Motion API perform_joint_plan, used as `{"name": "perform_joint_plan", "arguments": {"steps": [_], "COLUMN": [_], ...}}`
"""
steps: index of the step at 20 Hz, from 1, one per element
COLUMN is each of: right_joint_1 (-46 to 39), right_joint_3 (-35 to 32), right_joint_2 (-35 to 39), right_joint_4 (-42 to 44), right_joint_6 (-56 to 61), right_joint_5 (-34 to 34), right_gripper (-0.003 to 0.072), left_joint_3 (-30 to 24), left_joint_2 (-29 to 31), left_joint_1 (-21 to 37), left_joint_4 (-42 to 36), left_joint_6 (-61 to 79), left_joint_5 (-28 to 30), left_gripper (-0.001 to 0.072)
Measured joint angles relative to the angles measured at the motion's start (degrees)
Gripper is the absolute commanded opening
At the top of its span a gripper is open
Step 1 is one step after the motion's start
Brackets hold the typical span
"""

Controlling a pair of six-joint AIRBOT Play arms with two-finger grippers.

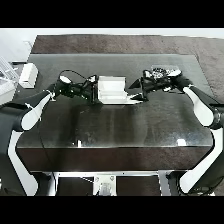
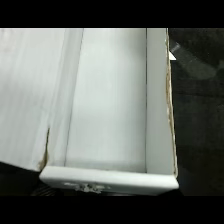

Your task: Fold the box and place the chain.

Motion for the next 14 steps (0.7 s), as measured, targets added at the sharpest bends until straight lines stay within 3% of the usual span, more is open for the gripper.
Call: {"name": "perform_joint_plan", "arguments": {"steps": [1,2,3,8,14], "right_joint_1": [-0.74,-1.49,-1.92,-1.77,4.33], "right_joint_3": [0.0,0.0,0.0,0.02,0.22], "right_joint_2": [1.07,2.21,3.15,5.77,6.23], "right_joint_4": [0.07,0.2,0.57,9.88,12.04], "right_joint_6": [0.59,0.98,1.38,8.85,14.1], "right_joint_5": [0.5,1.53,2.89,7.61,-0.74], "right_gripper": [0.0479,0.0045,0.0007,0.0007,0.0004], "left_joint_3": [0.0,0.0,0.0,0.0,0.0], "left_joint_2": [0.0,0.0,0.0,0.0,0.0], "left_joint_1": [0.0,0.0,0.0,-0.02,-0.02], "left_joint_4": [0.0,0.0,-0.02,-0.02,-0.04], "left_joint_6": [0.0,0.0,0.0,0.0,0.0], "left_joint_5": [0.0,0.0,0.0,0.0,0.0], "left_gripper": [0.0519,0.0519,0.0519,0.0519,0.0519]}}
